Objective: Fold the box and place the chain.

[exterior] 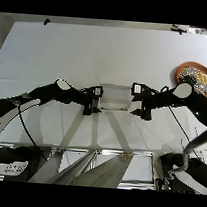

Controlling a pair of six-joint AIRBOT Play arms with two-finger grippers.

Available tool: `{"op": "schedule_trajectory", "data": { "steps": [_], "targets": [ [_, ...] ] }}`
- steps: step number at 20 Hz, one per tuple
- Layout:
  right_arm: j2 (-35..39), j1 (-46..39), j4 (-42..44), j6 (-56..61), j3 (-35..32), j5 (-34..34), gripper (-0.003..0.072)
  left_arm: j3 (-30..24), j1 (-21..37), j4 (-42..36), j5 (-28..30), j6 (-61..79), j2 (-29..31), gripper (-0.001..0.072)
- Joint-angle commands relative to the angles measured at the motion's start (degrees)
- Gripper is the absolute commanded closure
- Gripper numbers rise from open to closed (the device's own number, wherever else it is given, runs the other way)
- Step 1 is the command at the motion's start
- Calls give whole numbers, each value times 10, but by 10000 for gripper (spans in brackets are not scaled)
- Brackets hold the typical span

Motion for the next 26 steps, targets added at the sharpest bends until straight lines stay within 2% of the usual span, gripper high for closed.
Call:
{"op": "schedule_trajectory", "data": {
  "steps": [1,3,17,20,26],
  "targets": [
    [3,0,93,-22,1,0,156,0,0,0,-1,1,0,233],
    [3,0,88,-22,1,0,156,0,0,0,-2,0,0,-1],
    [3,0,87,-22,1,0,157,0,-1,-28,-16,37,9,13],
    [3,0,87,-22,1,0,157,0,-8,-28,-35,55,9,13],
    [3,0,87,-22,1,0,162,0,-16,-31,-25,61,0,20]
  ]
}}
